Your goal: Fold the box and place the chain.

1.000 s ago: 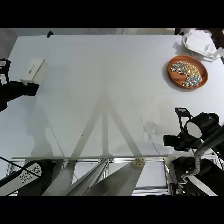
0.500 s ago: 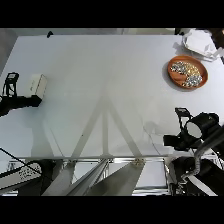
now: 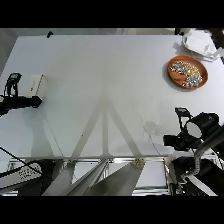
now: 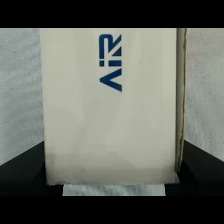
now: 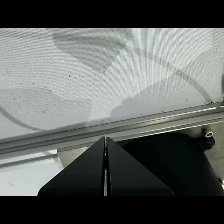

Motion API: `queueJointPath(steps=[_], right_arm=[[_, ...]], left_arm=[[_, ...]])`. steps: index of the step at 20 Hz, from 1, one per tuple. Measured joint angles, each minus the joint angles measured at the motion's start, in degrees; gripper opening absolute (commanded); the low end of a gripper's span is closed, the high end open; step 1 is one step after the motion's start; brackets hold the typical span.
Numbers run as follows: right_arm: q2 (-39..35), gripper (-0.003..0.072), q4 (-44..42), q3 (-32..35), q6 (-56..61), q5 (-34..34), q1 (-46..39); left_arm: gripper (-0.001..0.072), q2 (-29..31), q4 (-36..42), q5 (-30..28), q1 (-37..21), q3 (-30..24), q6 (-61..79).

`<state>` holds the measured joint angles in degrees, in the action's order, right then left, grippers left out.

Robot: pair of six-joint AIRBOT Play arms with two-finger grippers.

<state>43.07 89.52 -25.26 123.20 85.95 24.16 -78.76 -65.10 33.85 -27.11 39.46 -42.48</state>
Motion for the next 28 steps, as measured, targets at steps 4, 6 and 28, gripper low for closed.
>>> queueJointPath(steps=[4, 6, 28], right_arm=[[0.0, 0.0013, 0.02, 0.0, -0.02, 0.0, 0.0], [0.0, 0.0013, 0.0, 0.0, 0.0, 0.0, 0.0], [0.0, 0.0013, 0.0, 0.0, 0.0, 0.04, 0.0]], left_arm=[[0.07, 0.76, -0.79, -0.28, 0.04, -0.15, -0.11], [0.07, 1.44, -0.81, -0.46, 0.07, -0.17, -0.17], [0.0702, 12.85, -0.02, -5.99, 6.8, -0.07, 3.56]])
